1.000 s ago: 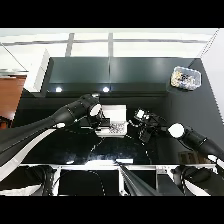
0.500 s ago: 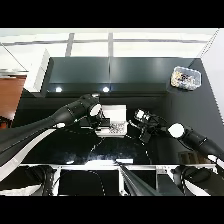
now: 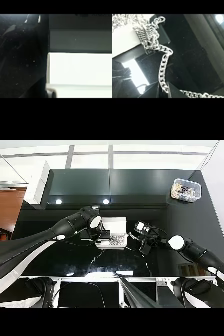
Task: Fold the box and place the chain.
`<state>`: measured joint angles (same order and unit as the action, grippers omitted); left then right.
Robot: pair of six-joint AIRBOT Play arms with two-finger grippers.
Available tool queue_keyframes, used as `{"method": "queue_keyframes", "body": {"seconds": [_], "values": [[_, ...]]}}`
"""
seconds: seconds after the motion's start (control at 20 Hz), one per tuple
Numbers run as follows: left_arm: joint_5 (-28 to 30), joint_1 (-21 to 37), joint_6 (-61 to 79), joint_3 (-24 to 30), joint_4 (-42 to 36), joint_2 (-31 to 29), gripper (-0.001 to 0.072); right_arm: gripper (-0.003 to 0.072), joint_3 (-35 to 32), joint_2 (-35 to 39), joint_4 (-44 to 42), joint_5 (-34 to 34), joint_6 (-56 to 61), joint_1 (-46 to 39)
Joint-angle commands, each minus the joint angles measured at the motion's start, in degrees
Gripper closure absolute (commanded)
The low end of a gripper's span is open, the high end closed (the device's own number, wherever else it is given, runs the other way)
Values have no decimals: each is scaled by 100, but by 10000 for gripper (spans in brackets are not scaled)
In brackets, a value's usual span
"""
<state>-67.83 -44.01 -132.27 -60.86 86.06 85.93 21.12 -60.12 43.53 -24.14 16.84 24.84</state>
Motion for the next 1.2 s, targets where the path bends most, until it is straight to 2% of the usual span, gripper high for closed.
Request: {"method": "queue_keyframes", "body": {"seconds": [0.0,0.05,0.1,0.9,1.15], "values": [[2,-4,2,-7,0,0,677,557,0,0,0,-7,7,4],[2,-4,2,-7,0,0,677,589,0,0,0,-7,7,4],[2,-4,2,-7,0,0,677,668,0,0,0,-9,9,4],[4,-4,2,-7,0,0,677,668,4,4,-2,-94,107,4],[-13,-4,2,-7,0,0,677,669,4,4,0,-129,544,4]]}}
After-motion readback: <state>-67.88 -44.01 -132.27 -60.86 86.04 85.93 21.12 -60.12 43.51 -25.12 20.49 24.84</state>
